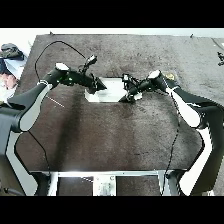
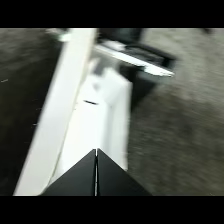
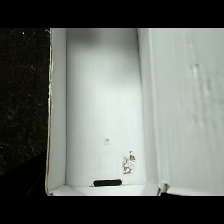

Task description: Fold the box and place the chain.

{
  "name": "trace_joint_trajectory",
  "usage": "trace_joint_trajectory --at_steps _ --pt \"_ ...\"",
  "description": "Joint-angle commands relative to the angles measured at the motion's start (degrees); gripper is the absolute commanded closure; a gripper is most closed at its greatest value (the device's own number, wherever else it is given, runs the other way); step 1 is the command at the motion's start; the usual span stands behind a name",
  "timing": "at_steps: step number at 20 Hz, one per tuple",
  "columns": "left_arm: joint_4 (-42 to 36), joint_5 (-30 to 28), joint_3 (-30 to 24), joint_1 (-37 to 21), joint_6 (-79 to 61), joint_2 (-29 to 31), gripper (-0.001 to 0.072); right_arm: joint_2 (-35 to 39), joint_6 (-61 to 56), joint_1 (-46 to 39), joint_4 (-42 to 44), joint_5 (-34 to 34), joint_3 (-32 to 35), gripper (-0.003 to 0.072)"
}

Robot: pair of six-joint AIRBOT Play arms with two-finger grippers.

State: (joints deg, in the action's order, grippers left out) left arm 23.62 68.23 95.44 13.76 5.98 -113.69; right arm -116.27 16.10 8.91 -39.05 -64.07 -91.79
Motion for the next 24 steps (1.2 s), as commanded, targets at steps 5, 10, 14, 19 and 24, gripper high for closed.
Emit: trace_joint_trajectory --at_steps 5,10,14,19,24 --pt "-0.5 -14.1 -0.3 0.4 2.6 -0.4 0.0699 0.0 0.0 0.0 0.0 0.0 0.0 0.0226" --pt "-0.9 -17.7 -0.3 0.4 3.1 -0.9 0.0698 0.0 0.0 0.0 0.0 0.0 0.0 0.0225" --pt "-0.9 -16.6 -0.3 0.4 4.6 -0.9 0.0698 0.0 0.0 0.0 0.0 0.0 0.0 0.0225" --pt "2.2 -16.8 -2.7 0.5 6.6 -1.0 0.0698 0.0 0.0 0.0 0.0 0.0 0.0 0.0225" --pt "4.5 -18.1 -4.0 0.5 6.5 -1.0 0.0698 0.0 0.0 0.0 0.0 0.0 0.0 0.0226"
